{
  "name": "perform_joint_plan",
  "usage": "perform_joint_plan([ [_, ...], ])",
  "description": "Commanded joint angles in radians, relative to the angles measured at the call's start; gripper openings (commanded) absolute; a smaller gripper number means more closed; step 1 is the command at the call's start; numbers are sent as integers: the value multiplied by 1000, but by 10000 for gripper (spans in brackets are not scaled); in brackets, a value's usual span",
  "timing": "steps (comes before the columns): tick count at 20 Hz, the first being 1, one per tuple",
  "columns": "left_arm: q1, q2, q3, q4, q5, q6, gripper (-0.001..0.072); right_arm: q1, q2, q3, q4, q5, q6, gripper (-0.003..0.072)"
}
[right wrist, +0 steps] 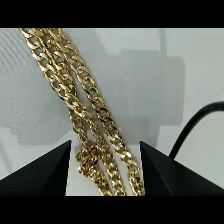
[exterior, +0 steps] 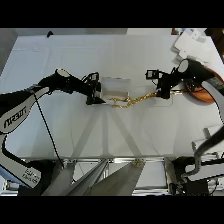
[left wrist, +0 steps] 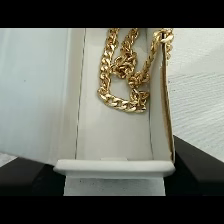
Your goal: Fold the box and place the chain.
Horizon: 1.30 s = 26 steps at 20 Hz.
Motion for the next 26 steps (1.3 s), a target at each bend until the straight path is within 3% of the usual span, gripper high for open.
perform_joint_plan([
  [1,0,0,0,0,0,0,437,14,-16,-5,0,-23,-7,482],
  [2,0,0,0,0,0,0,437,21,-29,-5,0,-32,-6,473],
  [5,0,0,0,0,0,0,437,54,-55,-6,-5,-33,-2,347],
  [7,0,0,0,0,0,0,436,76,-54,-6,-9,-32,3,165],
  [8,0,0,0,0,0,0,437,86,-54,-6,-25,-26,11,11],
  [13,0,0,0,0,0,0,437,140,3,-6,-161,3,156,9],
  [22,0,0,0,0,0,0,436,266,230,-6,-74,84,442,9],
  [26,0,0,0,0,0,0,436,356,282,-5,9,50,546,9],
])
